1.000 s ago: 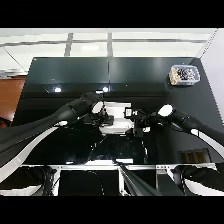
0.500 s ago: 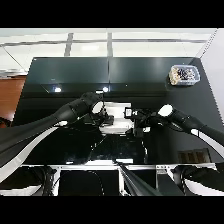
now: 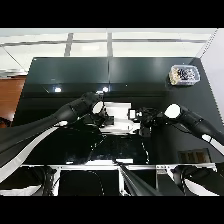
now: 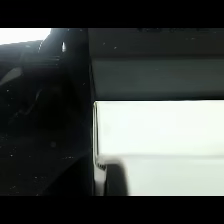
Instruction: Fold the box and place the chain.
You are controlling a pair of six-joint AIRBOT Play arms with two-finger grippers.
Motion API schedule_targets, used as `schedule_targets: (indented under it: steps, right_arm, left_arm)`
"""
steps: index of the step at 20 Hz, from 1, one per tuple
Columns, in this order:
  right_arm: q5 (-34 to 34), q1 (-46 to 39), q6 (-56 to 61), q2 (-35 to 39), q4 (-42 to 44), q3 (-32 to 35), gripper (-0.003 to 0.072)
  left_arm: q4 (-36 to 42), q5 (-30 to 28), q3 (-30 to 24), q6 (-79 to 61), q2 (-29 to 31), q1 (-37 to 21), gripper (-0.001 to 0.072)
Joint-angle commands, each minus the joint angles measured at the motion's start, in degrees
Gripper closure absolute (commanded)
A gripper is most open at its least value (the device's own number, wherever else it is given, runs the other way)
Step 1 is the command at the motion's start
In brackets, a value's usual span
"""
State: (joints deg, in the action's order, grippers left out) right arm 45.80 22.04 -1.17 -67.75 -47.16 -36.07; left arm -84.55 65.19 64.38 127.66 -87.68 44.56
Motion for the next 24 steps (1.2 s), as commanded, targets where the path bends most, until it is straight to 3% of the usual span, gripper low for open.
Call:
schedule_targets:
  steps: [1, 3, 6, 8, 14, 15, 16, 17, 18, 19, 20, 21, 22, 23, 24]
  right_arm:
    - [-0.2, 0.3, 0.3, 1.3, -1.0, 0.1, 0.0272]
    - [-0.2, 0.9, -0.4, 1.1, 2.6, 0.1, 0.0461]
    - [-1.1, 1.9, -0.3, 0.2, 6.7, 0.1, 0.0463]
    - [-1.2, 2.3, -0.3, -1.1, 10.3, 0.1, 0.0559]
    - [-1.7, 4.0, -0.3, -4.9, 16.9, 0.1, 0.0557]
    - [-2.0, 4.2, 0.0, -5.1, 16.9, 0.1, 0.0499]
    - [-2.1, 4.2, 1.1, -5.2, 16.9, 0.1, 0.0335]
    - [-1.9, 4.1, 1.8, -5.2, 16.8, 0.1, 0.0337]
    - [-1.9, 4.1, 2.7, -5.2, 16.3, 0.1, 0.0556]
    - [-2.2, 4.1, 3.6, -5.2, 16.3, 0.1, 0.0473]
    - [-2.3, 4.1, 4.2, -5.2, 16.4, 0.1, 0.0341]
    - [-2.0, 4.1, 5.4, -5.2, 15.9, 0.1, 0.045]
    - [-1.9, 4.1, 9.7, -4.9, 14.3, 0.0, 0.061]
    - [-1.9, 3.7, 18.0, -3.9, 10.9, -0.3, 0.0669]
    - [-0.5, 2.8, 28.0, -2.4, 6.8, -0.9, 0.0669]
  left_arm:
    - [0.0, 0.1, 0.0, 0.0, 0.0, 0.0, 0.0686]
    - [0.0, 0.1, 0.0, 0.0, 0.0, 0.0, 0.0686]
    - [0.0, 0.0, 0.0, 0.0, 0.0, 0.0, 0.0686]
    - [0.0, 0.0, 0.0, 0.0, 0.0, 0.0, 0.0686]
    - [0.0, 0.0, 0.0, 0.0, 0.0, 0.0, 0.0686]
    - [0.0, 0.0, 0.0, 0.0, 0.0, 0.0, 0.0686]
    - [0.0, 0.0, 0.0, 0.0, 0.0, 0.0, 0.0686]
    - [0.0, 0.0, 0.0, 0.0, 0.0, 0.0, 0.0686]
    - [0.0, 0.0, 0.0, 0.0, 0.0, 0.0, 0.0686]
    - [0.0, 0.0, 0.0, 0.0, 0.0, 0.0, 0.0686]
    - [0.0, 0.0, 0.0, 0.0, 0.0, 0.0, 0.0686]
    - [0.0, 0.0, 0.0, 0.1, 0.0, 0.0, 0.0687]
    - [0.0, -0.1, 0.0, 0.1, 0.0, 0.0, 0.0686]
    - [0.0, -0.1, 0.0, 0.1, 0.0, 0.0, 0.0686]
    - [0.0, 0.0, 0.0, 0.0, 0.0, 0.0, 0.0686]
